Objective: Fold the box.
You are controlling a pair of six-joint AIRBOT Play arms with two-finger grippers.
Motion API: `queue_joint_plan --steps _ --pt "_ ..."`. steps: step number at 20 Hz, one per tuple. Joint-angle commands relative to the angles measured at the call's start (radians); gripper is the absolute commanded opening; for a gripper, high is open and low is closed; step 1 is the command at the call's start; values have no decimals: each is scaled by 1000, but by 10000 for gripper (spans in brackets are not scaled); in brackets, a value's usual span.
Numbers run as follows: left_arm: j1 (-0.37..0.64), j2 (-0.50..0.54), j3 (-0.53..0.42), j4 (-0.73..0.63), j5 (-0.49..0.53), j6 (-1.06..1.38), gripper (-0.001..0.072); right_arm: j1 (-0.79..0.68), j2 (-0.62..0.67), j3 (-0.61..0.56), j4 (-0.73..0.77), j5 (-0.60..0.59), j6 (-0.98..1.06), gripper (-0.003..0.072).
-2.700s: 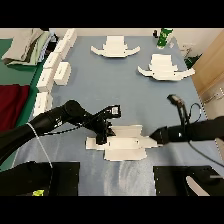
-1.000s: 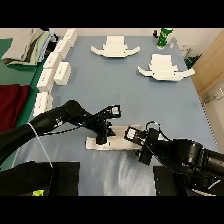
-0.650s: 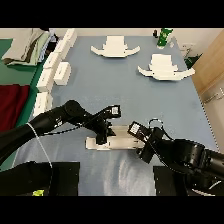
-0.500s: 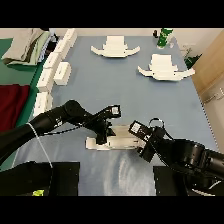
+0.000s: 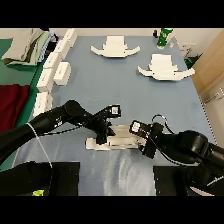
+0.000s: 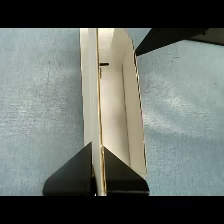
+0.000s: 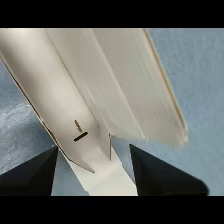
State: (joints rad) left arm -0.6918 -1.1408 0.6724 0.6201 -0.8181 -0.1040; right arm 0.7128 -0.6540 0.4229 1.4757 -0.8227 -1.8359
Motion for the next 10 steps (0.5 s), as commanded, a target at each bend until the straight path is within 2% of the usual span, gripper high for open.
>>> queue_joint_plan --steps 1,3,5,8,10 --pt "0 0 0 0 -2 0 16 -201 0 0 394 23 -479 720" --pt "0 0 0 0 -2 0 16 -322 -9 0 555 9 -701 720" --pt "0 0 0 0 -2 0 16 -401 -55 0 656 0 -830 720" --pt "0 0 0 0 -2 0 16 -430 -144 0 723 2 -959 720" --pt "0 0 0 0 -1 0 16 -433 -187 0 736 2 -970 720"
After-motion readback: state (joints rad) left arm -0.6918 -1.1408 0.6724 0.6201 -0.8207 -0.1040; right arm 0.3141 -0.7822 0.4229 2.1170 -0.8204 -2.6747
